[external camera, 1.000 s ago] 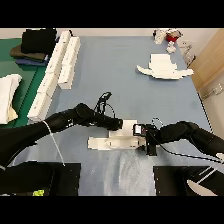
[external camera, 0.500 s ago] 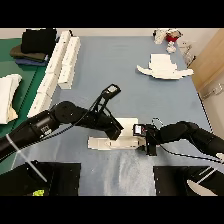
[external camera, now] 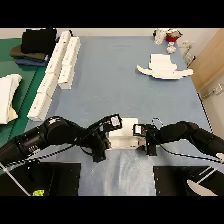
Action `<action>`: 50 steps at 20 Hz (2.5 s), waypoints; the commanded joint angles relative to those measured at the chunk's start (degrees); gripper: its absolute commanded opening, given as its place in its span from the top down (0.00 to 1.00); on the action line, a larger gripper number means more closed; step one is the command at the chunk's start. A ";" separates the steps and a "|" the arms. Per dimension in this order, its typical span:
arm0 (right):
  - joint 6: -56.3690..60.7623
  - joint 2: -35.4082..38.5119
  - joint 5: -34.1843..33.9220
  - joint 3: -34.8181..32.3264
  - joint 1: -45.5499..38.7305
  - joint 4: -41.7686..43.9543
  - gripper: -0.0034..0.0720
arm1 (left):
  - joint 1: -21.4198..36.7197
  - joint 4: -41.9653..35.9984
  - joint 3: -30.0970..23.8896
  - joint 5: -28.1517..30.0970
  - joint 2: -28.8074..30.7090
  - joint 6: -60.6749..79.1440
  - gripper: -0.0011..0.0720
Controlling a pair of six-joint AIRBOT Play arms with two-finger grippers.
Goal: Fold the box.
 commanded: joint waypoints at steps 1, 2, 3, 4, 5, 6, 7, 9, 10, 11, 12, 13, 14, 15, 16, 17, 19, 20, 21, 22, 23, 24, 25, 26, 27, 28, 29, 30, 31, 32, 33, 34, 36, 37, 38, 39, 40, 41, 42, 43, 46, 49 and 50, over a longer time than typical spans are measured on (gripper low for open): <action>0.00 0.07 0.00 0.04 0.04 0.02 0.34 | 7.19 -1.29 -4.66 -1.90 1.70 11.98 0.03; 0.00 0.07 0.00 0.04 0.04 0.02 0.34 | 9.90 -1.77 -5.42 -2.21 1.68 14.49 0.03; 0.00 0.07 0.00 0.04 0.04 0.02 0.34 | 11.78 -1.77 -6.14 -2.19 1.66 16.33 0.03; 0.00 0.07 0.00 0.04 0.04 0.02 0.34 | 13.25 -1.88 -6.84 -2.14 1.53 18.18 0.03; 0.00 0.07 0.00 0.04 0.04 0.02 0.34 | 13.97 -2.32 -7.43 -2.12 1.20 20.52 0.03; 0.00 0.07 0.00 0.04 0.04 0.02 0.34 | 14.32 -3.76 -8.15 -1.73 0.72 23.93 0.03; 0.00 0.07 0.02 0.04 0.04 0.02 0.34 | 14.45 -5.68 -8.81 -0.98 0.09 27.76 0.03; 0.00 0.07 0.00 0.04 0.04 0.02 0.34 | 14.45 -10.60 -9.84 1.44 -1.97 35.10 0.03; 0.00 0.07 0.00 0.04 0.04 0.02 0.34 | 14.45 -12.87 -9.90 2.67 -3.34 37.97 0.03; 0.00 0.07 0.00 0.04 0.04 0.02 0.34 | 14.45 -14.93 -9.90 4.07 -4.63 40.48 0.03; 0.00 0.07 0.00 0.04 0.04 0.02 0.34 | 14.45 -17.18 -9.90 5.86 -6.01 42.99 0.03; 0.00 0.07 0.00 0.04 0.04 0.02 0.34 | 14.43 -19.52 -9.90 7.28 -7.26 45.33 0.03; 0.00 0.07 0.00 0.04 0.04 0.02 0.34 | 14.43 -21.20 -9.90 7.74 -8.31 47.21 0.03; 0.00 0.07 0.00 0.04 0.04 0.02 0.34 | 14.40 -22.21 -9.90 7.72 -9.38 48.37 0.03; 0.00 0.07 0.00 0.04 0.04 0.02 0.34 | 14.38 -22.45 -9.90 7.74 -10.27 48.76 0.06; 0.00 0.07 0.00 0.04 0.04 0.02 0.34 | 14.38 -22.38 -9.90 7.63 -10.97 48.76 0.29; 0.00 0.07 0.00 0.04 0.04 0.02 0.34 | 14.38 -22.40 -9.90 6.58 -11.69 48.78 0.43; 0.00 0.04 0.00 0.04 0.04 0.02 0.34 | 14.38 -22.38 -9.90 6.34 -11.87 48.78 0.44; 0.00 0.07 0.00 0.04 0.04 0.02 0.34 | 14.38 -22.43 -9.90 6.34 -12.00 48.76 0.44; 0.00 0.07 0.00 0.04 0.04 0.02 0.34 | 14.38 -22.60 -9.90 6.36 -12.26 48.81 0.53; 0.00 0.07 0.00 0.04 0.04 0.02 0.34 | 14.36 -22.62 -9.90 6.21 -12.52 49.18 0.68; 0.00 0.07 0.00 0.04 0.04 0.02 0.34 | 14.38 -23.08 -9.90 6.27 -12.87 50.53 0.68; 0.00 0.07 0.00 0.04 0.04 0.02 0.34 | 14.38 -24.06 -9.88 6.80 -13.25 51.69 0.68; 0.00 0.07 0.00 0.04 0.04 0.02 0.34 | 14.36 -25.11 -9.88 7.58 -13.51 52.24 0.68; 0.00 0.07 0.00 0.04 0.04 0.02 0.34 | 14.36 -25.94 -9.77 8.48 -13.84 52.24 0.68; 0.00 0.07 0.00 0.04 0.04 0.02 0.34 | 14.03 -26.34 -9.62 9.14 -14.16 52.26 0.68; 0.00 0.04 0.00 0.04 0.04 0.04 0.34 | 13.57 -26.75 -9.42 9.77 -14.56 52.63 0.68; 0.00 0.07 0.02 0.04 0.04 0.02 0.34 | 13.07 -27.41 -9.27 10.01 -14.97 53.77 0.68; 0.00 0.04 0.00 0.04 0.04 0.02 0.34 | 12.52 -28.65 -9.16 10.38 -15.50 55.06 0.68; 0.00 0.07 0.00 0.04 0.04 0.02 0.34 | 12.11 -29.53 -9.18 10.75 -15.91 56.26 0.68; 0.00 0.04 0.00 0.04 0.04 0.02 0.34 | 11.69 -29.75 -9.18 11.26 -16.20 56.72 0.68; 0.00 0.07 0.02 0.04 0.04 0.02 0.34 | 11.50 -29.68 -9.18 11.82 -16.28 56.72 0.68; 0.00 0.04 0.00 0.04 0.04 0.02 0.34 | 11.52 -29.70 -9.18 12.20 -16.26 56.72 0.68; 0.00 0.04 0.00 0.04 0.04 0.02 0.34 | 11.52 -29.94 -9.18 12.41 -16.26 56.70 0.68; 0.00 0.07 0.00 0.04 0.04 0.02 0.34 | 11.52 -30.71 -9.18 12.41 -16.26 56.72 0.68; 0.00 0.07 0.00 0.04 0.04 0.02 0.34 | 11.50 -32.54 -9.18 12.41 -16.26 56.76 0.68; 0.00 0.07 0.00 0.04 0.04 0.02 0.34 | 11.23 -34.07 -9.18 12.44 -16.26 57.40 0.68; 0.00 0.04 0.02 0.04 0.04 0.02 0.34 | 10.93 -34.21 -9.18 12.20 -16.28 57.83 0.68; 0.00 0.07 0.00 0.04 0.04 0.04 0.34 | 10.75 -34.07 -9.27 12.24 -16.28 57.81 0.68; 0.00 0.04 0.00 0.04 0.04 0.02 0.34 | 10.75 -34.05 -9.38 12.26 -16.26 57.77 0.67; 0.00 0.07 0.00 0.04 0.04 0.02 0.34 | 10.75 -34.16 -9.42 12.46 -16.26 57.68 0.16; 0.00 0.04 0.00 0.04 0.04 0.02 0.34 | 10.75 -34.14 -9.42 12.24 -16.26 57.48 0.17; 0.00 0.07 0.00 0.04 0.04 0.02 0.34 | 10.75 -34.14 -9.44 12.24 -16.26 57.20 0.17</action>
